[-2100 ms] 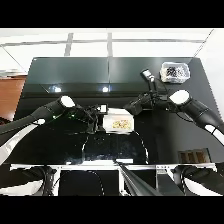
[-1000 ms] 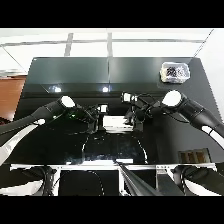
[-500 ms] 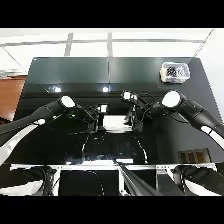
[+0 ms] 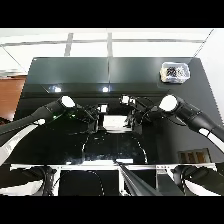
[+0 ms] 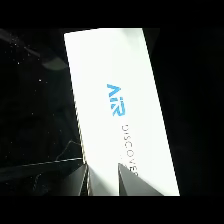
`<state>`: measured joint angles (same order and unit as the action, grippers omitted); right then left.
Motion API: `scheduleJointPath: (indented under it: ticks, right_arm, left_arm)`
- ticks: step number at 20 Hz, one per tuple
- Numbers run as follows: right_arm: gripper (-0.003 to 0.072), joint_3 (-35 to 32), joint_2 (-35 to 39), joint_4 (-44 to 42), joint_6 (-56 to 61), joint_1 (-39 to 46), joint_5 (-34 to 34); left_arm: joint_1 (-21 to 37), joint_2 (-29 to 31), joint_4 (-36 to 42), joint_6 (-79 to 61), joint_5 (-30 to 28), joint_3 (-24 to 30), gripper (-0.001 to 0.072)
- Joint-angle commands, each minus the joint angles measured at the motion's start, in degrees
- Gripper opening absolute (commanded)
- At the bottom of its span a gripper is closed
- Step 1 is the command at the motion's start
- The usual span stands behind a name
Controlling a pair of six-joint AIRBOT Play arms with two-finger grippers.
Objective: Fold the box and place the chain.
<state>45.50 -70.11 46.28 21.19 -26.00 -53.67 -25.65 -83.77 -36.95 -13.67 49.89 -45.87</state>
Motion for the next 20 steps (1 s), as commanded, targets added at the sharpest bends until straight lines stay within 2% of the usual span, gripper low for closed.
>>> scheduleJointPath:
  ticks: [1,3,5,7,11,15,18,20]
  right_arm:
    - [0.0207,-0.2,0.7,0.3,2.9,0.0,-1.1]
    - [0.0206,1.4,2.5,0.4,9.3,0.4,-4.4]
    - [0.0186,1.6,4.2,-0.6,20.9,1.7,-5.5]
    - [0.0018,0.0,3.5,-5.8,28.0,2.7,-3.0]
    - [0.0020,-3.1,-3.1,-21.3,31.1,3.1,-1.3]
    - [0.0020,-4.1,-7.5,-19.8,32.2,3.1,1.7]
    - [0.0019,-4.1,-6.8,-19.5,32.2,3.5,0.7]
    - [0.0019,-4.0,-3.9,-19.5,32.1,5.3,-2.2]
  left_arm:
    - [0.0,0.0,-0.1,0.0,0.2,0.0,0.0376]
    - [0.0,0.0,0.0,0.0,0.3,0.0,0.0376]
    - [0.0,0.0,-0.1,0.0,0.3,0.0,0.0376]
    - [0.0,0.0,-0.1,0.0,0.3,0.0,0.0376]
    - [0.0,0.0,0.0,0.0,0.3,0.0,0.0376]
    - [0.0,0.0,0.0,0.1,0.3,0.0,0.0376]
    - [0.0,0.0,0.2,0.4,1.0,0.0,0.0376]
    - [0.0,0.0,0.2,0.4,2.4,0.0,0.0375]
